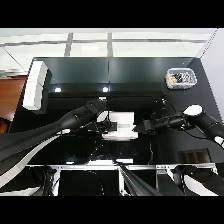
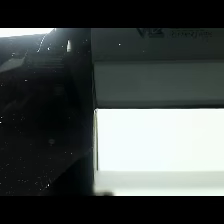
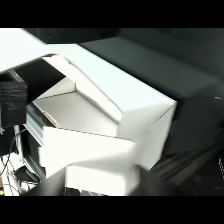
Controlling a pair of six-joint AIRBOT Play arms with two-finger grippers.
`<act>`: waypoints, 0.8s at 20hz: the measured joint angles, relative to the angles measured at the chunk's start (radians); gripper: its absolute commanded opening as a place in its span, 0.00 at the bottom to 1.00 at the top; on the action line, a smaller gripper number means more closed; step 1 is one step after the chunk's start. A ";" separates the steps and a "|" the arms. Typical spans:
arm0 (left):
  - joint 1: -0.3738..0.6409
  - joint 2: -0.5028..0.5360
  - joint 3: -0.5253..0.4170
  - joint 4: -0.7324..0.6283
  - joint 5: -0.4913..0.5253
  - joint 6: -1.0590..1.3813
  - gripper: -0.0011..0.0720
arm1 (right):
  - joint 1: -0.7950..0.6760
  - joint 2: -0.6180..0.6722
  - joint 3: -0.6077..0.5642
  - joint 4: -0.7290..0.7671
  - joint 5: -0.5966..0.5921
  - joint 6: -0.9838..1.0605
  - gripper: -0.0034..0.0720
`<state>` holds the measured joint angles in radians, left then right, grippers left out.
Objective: Fold the box and place the chain.
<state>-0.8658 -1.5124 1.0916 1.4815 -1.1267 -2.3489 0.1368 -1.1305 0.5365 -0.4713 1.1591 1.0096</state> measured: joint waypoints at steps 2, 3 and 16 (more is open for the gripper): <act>0.000 0.000 0.000 0.000 0.000 0.000 0.05 | 0.048 0.000 0.029 -0.050 -0.022 0.057 0.52; 0.000 0.000 0.000 0.000 0.000 0.000 0.05 | 0.070 0.000 0.043 -0.084 -0.030 0.093 0.52; 0.000 0.000 0.000 -0.002 -0.001 -0.002 0.05 | 0.308 -0.030 0.113 -0.352 -0.224 0.479 0.52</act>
